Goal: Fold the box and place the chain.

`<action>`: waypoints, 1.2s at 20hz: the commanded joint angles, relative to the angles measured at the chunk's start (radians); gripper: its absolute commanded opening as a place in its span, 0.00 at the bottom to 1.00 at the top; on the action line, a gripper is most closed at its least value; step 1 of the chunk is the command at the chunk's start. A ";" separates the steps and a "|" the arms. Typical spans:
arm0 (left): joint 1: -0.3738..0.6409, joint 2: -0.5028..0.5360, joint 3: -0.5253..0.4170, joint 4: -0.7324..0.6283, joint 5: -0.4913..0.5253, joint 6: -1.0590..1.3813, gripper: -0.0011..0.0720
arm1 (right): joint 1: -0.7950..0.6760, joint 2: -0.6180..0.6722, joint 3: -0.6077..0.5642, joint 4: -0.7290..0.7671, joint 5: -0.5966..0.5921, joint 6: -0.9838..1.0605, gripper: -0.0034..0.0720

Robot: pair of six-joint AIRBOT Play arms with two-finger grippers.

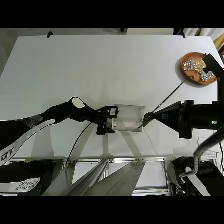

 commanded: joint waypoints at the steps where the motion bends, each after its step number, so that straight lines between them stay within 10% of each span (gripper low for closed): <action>1: 0.000 0.000 0.000 0.000 0.000 0.000 0.36 | 0.001 0.006 0.001 -0.026 -0.001 0.004 0.07; 7: 0.000 0.000 0.000 0.000 0.000 0.000 0.36 | 0.002 0.006 -0.028 -0.239 0.026 0.026 0.07; 15: 0.000 0.000 0.000 0.000 0.000 0.000 0.36 | 0.002 -0.005 -0.216 -0.154 -0.129 -0.034 0.07; 24: 0.000 0.000 0.000 0.000 0.000 0.000 0.36 | 0.182 -0.255 -0.231 -0.266 -0.270 -0.019 0.07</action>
